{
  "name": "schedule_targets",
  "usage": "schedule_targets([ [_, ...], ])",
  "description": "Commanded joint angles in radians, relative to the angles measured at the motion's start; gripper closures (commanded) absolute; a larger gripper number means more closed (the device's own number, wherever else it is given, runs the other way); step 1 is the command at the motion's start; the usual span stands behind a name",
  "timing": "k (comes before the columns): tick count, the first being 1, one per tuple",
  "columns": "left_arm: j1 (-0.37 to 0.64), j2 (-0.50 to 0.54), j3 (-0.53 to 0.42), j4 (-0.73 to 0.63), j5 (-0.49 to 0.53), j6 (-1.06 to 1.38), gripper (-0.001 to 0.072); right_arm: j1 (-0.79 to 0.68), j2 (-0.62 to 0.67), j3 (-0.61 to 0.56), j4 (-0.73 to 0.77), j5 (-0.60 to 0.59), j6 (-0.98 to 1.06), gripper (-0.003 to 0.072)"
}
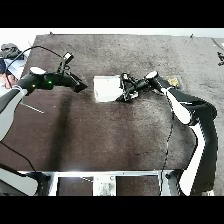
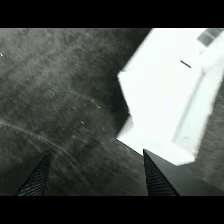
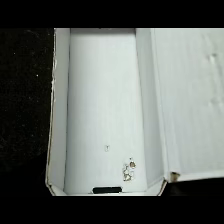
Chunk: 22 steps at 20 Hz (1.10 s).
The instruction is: Fold the box and place the chain.
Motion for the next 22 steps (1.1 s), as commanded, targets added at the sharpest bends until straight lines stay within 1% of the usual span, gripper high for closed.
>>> schedule_targets([
  [1,0.004,-0.127,0.116,-0.049,-0.124,0.119,0.009,0.001,0.0,0.001,0.0,0.0,0.0,0.0307],
  [2,0.004,-0.175,0.168,-0.051,-0.188,0.186,0.009,0.001,0.0,0.001,0.0,0.0,0.0,0.0307],
  [3,0.004,-0.212,0.202,-0.048,-0.224,0.241,0.009,0.001,0.0,0.001,0.0,0.0,0.0,0.0308],
  [4,0.008,-0.238,0.216,-0.045,-0.238,0.299,0.0089,0.001,0.0,0.001,0.0,0.0,0.0,0.0307],
  [6,0.011,-0.253,0.215,0.017,-0.263,0.377,0.0077,0.001,0.0,0.001,0.0,0.0,0.0,0.0308],
  [7,0.011,-0.255,0.215,0.047,-0.276,0.403,-0.0011,0.001,0.0,0.001,0.0,0.0,0.0,0.0307],
  [9,0.011,-0.257,0.212,0.039,-0.299,0.463,-0.0011,0.001,0.0,0.001,0.0,0.0,0.0,0.0308],
  [11,0.01,-0.257,0.196,-0.006,-0.33,0.562,-0.0011,0.001,0.0,0.001,0.0,0.0,0.0,0.0307],
  [13,0.0,-0.257,0.177,-0.037,-0.327,0.575,-0.0011,0.001,0.0,0.001,0.0,0.0,0.0,0.0308],
  [15,-0.02,-0.258,0.16,-0.04,-0.323,0.575,-0.0011,0.001,0.0,0.001,0.0,0.0,0.0,0.0307],
  [18,-0.034,-0.27,0.157,-0.063,-0.287,0.555,-0.0011,0.001,0.0,0.001,0.0,0.0,0.0,0.0308],
  [22,-0.043,-0.272,0.157,-0.07,-0.283,0.547,-0.0011,0.001,0.0,0.001,0.0,0.0,0.0,0.0307],
])
